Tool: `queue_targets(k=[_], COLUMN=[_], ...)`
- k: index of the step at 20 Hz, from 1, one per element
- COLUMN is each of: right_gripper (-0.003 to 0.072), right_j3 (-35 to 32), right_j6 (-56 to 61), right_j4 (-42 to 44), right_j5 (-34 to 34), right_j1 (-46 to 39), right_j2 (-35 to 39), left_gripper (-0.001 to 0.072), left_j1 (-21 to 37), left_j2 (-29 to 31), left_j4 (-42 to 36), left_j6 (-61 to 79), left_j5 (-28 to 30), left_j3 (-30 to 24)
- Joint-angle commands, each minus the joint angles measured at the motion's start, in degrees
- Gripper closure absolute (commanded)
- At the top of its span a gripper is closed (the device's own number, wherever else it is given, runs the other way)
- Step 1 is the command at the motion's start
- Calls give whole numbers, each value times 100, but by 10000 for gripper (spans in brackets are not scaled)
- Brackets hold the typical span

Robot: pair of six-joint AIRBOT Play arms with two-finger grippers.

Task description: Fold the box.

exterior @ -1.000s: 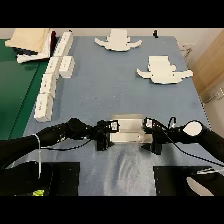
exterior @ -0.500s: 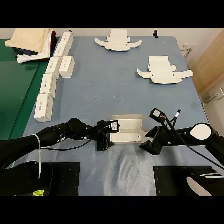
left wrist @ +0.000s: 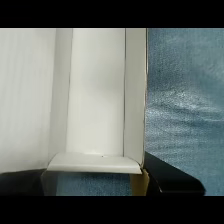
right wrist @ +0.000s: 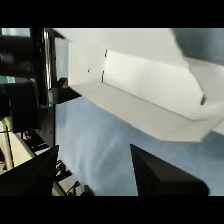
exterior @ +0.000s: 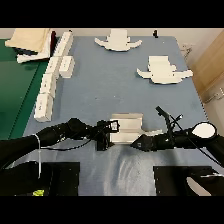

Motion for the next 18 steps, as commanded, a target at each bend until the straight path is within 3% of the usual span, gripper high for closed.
queue_targets(k=[1,3,6,11,18], right_gripper=[60,73,449,469,470], right_j3=[11,22,87,1060,2155], right_j6=[-271,-262,-284,-1043,-1338], right_j4=[894,916,1141,1082,752], right_j5=[57,-466,-973,-737,-1134], right_j1=[-4,-4,-4,-4,-4], right_j2=[-9,-22,-284,-1659,-3440], left_gripper=[185,185,185,185,185], left_j1=[2,2,2,2,2], left_j2=[-4,-4,-4,-4,-4], left_j4=[2,4,4,4,4], left_j6=[17,17,17,17,17], left_j5=[7,7,7,4,4], left_j3=[0,0,0,0,0])
